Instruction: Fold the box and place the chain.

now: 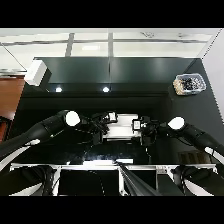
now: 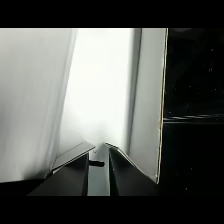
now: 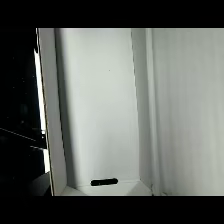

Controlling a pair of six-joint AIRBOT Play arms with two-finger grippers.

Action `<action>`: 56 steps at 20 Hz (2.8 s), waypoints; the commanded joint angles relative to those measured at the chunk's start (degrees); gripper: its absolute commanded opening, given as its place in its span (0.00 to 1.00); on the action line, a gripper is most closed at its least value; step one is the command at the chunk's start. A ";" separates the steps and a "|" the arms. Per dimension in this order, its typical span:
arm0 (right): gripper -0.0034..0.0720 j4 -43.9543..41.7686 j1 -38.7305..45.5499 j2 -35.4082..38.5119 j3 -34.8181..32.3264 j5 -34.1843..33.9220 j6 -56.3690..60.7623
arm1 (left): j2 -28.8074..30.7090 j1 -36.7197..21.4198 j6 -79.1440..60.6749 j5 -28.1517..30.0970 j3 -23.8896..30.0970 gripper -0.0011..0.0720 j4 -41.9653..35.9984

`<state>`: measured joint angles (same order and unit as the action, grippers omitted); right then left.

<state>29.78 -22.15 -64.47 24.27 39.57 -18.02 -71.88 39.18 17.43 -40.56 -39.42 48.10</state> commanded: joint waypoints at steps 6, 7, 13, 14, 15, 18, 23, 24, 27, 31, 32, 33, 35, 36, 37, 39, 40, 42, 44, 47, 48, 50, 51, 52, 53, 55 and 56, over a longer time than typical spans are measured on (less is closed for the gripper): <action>0.60 -0.17 -0.04 -0.02 0.07 0.04 0.00 | -0.52 0.35 -2.67 -0.26 -0.07 0.50 -0.35; 0.60 -0.17 -0.04 -0.02 0.07 0.04 0.00 | -0.52 0.37 -2.64 -0.42 -0.07 0.50 -0.37; 0.60 -0.17 -0.04 -0.02 0.07 0.04 0.00 | -0.50 0.35 -2.60 -0.11 -0.13 0.44 0.79; 0.60 -0.17 -0.04 -0.02 0.07 0.04 0.00 | -0.48 0.35 -2.56 -0.26 -0.24 0.36 0.94; 0.60 -0.17 -0.04 -0.02 0.07 0.04 0.00 | -0.33 0.33 -2.12 -0.46 -0.50 0.22 1.27; 0.60 -0.17 -0.04 -0.02 0.07 0.04 0.02 | 2.93 -0.79 8.68 -2.60 -3.10 0.07 8.68; 0.60 -0.17 -0.07 -0.02 0.07 0.15 0.02 | 11.21 -13.09 33.92 -17.38 -4.33 0.06 24.90; 0.60 -0.17 -0.04 -0.02 0.07 0.15 0.02 | 11.69 -16.81 37.55 -20.28 -4.31 0.06 25.62; 0.60 -0.17 -0.07 -0.02 0.07 0.20 0.02 | 11.61 -24.94 46.64 -26.34 -3.08 0.06 24.94; 0.60 -0.17 -0.07 -0.02 0.07 0.20 0.02 | 11.28 -30.10 65.75 -23.69 3.56 0.06 17.59; 0.60 -0.17 -0.07 -0.02 0.07 0.20 0.02 | 10.73 -30.71 65.64 -22.64 5.55 0.06 12.31; 0.60 -0.17 -0.07 -0.02 0.07 0.20 0.02 | 9.94 -31.12 65.16 -21.57 7.52 0.06 7.30; 0.60 -0.17 -0.07 -0.02 0.07 0.20 0.02 | 8.00 -31.15 63.12 -18.51 10.69 0.06 0.59; 0.60 -0.17 -0.07 -0.02 0.07 0.20 0.00 | 6.86 -31.06 61.99 -16.94 11.78 0.06 -2.23; 0.60 -0.20 -0.07 -0.02 0.07 0.20 0.02 | 5.77 -31.04 61.35 -15.43 12.48 0.06 -4.61; 0.60 -0.17 -0.07 -0.02 0.07 0.22 0.02 | 3.76 -30.82 59.54 -12.96 12.81 0.06 -8.04; 0.60 -0.17 -0.07 -0.02 0.07 0.22 0.02 | 2.93 -30.67 58.25 -12.33 12.79 0.05 -9.57; 0.60 -0.17 -0.07 -0.02 0.07 0.24 0.02 | 0.94 -30.10 57.27 -11.85 12.79 0.05 -11.08; 0.60 -0.24 -0.07 -0.02 0.07 0.24 0.04 | -1.36 -28.96 53.81 -12.22 12.74 0.05 -12.11; 0.60 -0.39 -0.07 -0.02 0.07 0.26 0.04 | -4.61 -25.68 49.53 -12.76 12.72 0.06 -16.87; 0.60 -0.37 -0.04 -0.02 0.07 0.26 0.04 | -5.35 -24.20 47.17 -12.76 12.72 0.06 -19.37; 0.60 -0.39 -0.07 -0.02 0.07 0.26 0.07 | -5.44 -22.95 43.95 -13.14 12.22 0.06 -21.18; 0.60 -0.39 -0.07 -0.02 0.07 0.28 0.15 | -5.16 -23.34 42.88 -13.92 11.89 0.06 -21.16; 0.60 -0.39 -0.07 -0.02 0.07 0.28 0.22 | -4.81 -24.00 42.29 -14.51 11.80 0.06 -21.16; 0.60 -0.39 -0.07 -0.02 0.07 0.26 0.22 | -4.42 -24.81 41.53 -15.28 11.78 0.06 -21.18; 0.60 -0.39 -0.07 -0.02 0.07 0.24 0.20 | -3.85 -25.97 39.65 -17.14 11.78 0.24 -21.38; 0.60 -0.39 -0.07 -0.02 0.07 0.26 0.22 | -3.85 -26.18 39.54 -18.08 11.78 0.39 -21.73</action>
<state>29.39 -22.15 -64.47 24.27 39.81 -17.91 -76.05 13.85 59.90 -55.68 -27.51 27.77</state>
